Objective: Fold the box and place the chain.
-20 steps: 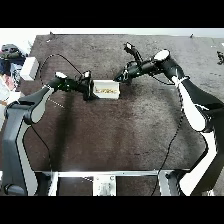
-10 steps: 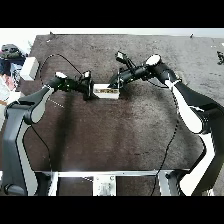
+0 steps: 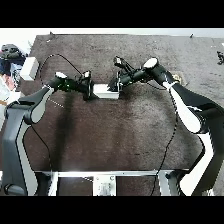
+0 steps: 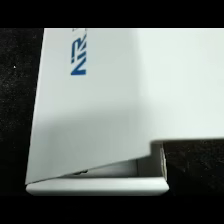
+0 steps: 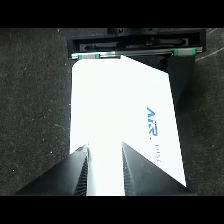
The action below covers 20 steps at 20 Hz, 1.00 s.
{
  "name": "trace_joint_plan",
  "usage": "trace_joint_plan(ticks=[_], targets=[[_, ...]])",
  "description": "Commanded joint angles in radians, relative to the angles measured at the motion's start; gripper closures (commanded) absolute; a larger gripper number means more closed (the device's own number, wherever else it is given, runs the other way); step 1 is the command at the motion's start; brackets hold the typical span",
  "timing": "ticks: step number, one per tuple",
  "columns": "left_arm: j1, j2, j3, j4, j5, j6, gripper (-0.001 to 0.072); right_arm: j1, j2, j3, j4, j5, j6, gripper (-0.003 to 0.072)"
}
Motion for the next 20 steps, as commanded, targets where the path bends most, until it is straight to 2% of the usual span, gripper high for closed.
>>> trace_joint_plan(ticks=[1,2,6,7,8,9,15,20], targets=[[0.000,0.000,0.000,0.000,0.000,0.000,0.0477,0.001,-0.009,0.000,-0.006,-0.034,-0.006,0.0375],[0.000,0.000,0.000,0.000,0.000,0.000,0.0477,0.001,-0.009,0.000,-0.006,-0.051,-0.007,0.0322],[0.000,0.000,0.000,0.000,0.000,0.000,0.0477,0.006,-0.009,0.000,-0.006,-0.067,-0.007,0.0339],[0.000,0.000,0.000,0.000,0.000,0.000,0.0477,0.008,-0.009,0.000,-0.006,-0.067,-0.007,0.0331],[0.000,0.000,0.000,0.000,0.000,0.000,0.0477,0.011,-0.009,0.000,-0.007,-0.067,-0.008,0.0276],[0.000,0.000,0.000,0.000,0.000,0.000,0.0477,0.016,-0.010,0.000,-0.007,-0.068,-0.016,0.0268],[0.000,0.000,0.000,0.000,0.000,0.000,0.0477,0.026,-0.011,0.000,-0.042,-0.129,-0.026,0.0267],[0.000,0.000,0.000,0.000,0.000,0.000,0.0477,0.025,0.012,0.000,-0.051,-0.092,-0.011,0.0270]])
